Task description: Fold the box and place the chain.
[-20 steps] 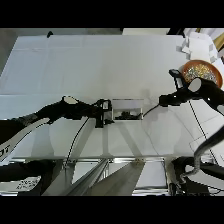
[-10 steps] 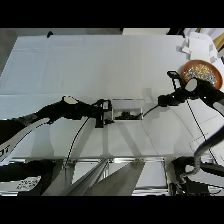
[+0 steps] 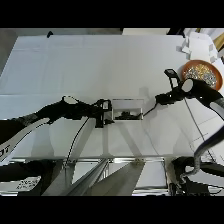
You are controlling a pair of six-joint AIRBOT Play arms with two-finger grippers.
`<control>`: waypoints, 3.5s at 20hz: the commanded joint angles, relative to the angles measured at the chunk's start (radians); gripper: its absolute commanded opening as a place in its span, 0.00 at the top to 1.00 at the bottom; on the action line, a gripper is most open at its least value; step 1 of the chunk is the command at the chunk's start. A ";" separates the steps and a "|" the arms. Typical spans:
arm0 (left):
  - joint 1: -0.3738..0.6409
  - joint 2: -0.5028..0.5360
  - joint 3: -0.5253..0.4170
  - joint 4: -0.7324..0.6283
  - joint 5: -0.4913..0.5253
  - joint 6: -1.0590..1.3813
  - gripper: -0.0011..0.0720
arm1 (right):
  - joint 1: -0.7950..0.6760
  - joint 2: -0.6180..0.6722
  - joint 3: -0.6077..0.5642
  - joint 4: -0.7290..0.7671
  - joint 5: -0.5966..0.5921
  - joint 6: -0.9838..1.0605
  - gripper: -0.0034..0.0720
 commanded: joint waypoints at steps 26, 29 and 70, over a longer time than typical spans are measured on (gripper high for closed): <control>0.000 0.000 0.000 0.000 -0.003 0.000 0.78 | 0.226 0.618 0.016 -0.004 0.173 -0.036 0.94; 0.000 0.000 0.000 0.000 -0.003 0.000 0.78 | 0.281 0.716 0.021 0.059 0.183 -0.043 0.94; 0.000 0.000 0.000 0.000 -0.003 0.000 0.78 | 0.034 0.523 0.020 0.082 0.228 -0.050 0.69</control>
